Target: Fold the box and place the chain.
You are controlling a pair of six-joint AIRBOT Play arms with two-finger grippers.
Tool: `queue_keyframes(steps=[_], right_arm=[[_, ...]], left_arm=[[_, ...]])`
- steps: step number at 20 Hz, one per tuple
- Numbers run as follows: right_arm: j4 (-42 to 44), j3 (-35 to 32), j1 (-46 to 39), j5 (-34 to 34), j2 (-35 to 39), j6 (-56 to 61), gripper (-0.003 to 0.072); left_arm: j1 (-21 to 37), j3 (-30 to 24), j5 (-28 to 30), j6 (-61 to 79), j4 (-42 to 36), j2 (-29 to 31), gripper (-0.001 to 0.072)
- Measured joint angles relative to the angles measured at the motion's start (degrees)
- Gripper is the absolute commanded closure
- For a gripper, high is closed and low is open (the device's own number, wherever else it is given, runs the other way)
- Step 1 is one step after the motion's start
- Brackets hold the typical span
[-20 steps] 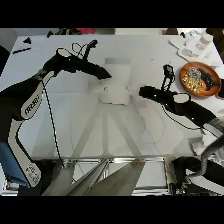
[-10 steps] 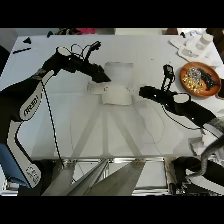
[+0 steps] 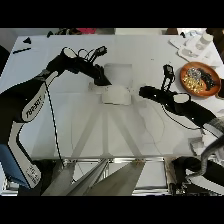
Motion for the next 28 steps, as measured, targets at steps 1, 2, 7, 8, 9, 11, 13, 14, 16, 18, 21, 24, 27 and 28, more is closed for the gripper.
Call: queue_keyframes(steps=[1,2,7,8,9,11,13,14,16,18,21,24,27,28], right_arm=[[0.0,0.0,0.0,0.0,0.0,0.0,0.0668],[0.0,0.0,0.0,0.0,0.0,0.0,0.0668],[0.0,0.0,0.0,0.0,0.0,0.0,0.0668],[0.0,0.0,0.0,-0.1,0.0,0.0,0.0668],[0.0,0.0,0.0,-0.1,0.0,0.0,0.0668],[0.0,0.0,0.0,-0.1,0.0,0.0,0.0668],[0.0,0.0,0.0,-0.1,0.0,0.0,0.0668],[0.0,0.0,0.0,-0.1,0.0,0.0,0.0668],[0.0,0.0,0.0,-0.1,0.0,0.0,0.0668],[0.0,0.0,0.0,-0.1,0.0,0.0,0.0668],[0.0,0.0,0.0,-0.1,0.0,0.0,0.0668],[0.0,0.0,0.0,-0.1,0.0,0.0,0.0668],[0.0,0.0,0.0,-0.1,0.0,0.0,0.0668],[0.0,0.0,0.0,-0.1,0.0,0.0,0.0668]], left_arm=[[-0.1,0.0,0.1,0.1,0.6,0.0,0.0157],[-0.2,0.0,0.2,0.1,0.9,0.0,0.0164],[-0.3,0.0,0.4,0.3,1.5,0.0,0.0698],[-0.3,0.0,0.0,0.5,1.4,0.0,0.0698],[-0.2,0.0,0.0,0.4,1.0,0.0,0.0698],[-0.2,0.0,0.0,0.6,0.3,0.0,0.0699],[-0.2,0.0,-0.1,0.7,-0.1,0.0,0.0698],[-0.2,0.0,-0.1,0.8,-0.2,0.0,0.0698],[-0.2,0.0,-0.1,0.9,-0.4,0.0,0.0695],[-0.2,0.0,-0.1,1.0,-0.5,0.0,0.0694],[-0.2,0.0,0.0,1.0,-0.6,0.0,0.0694],[-0.2,0.0,0.0,0.9,-0.7,0.0,0.0694],[-0.2,0.0,0.0,0.9,-0.7,0.0,0.0694],[-0.2,0.0,0.1,0.9,-0.7,0.0,0.0694]])
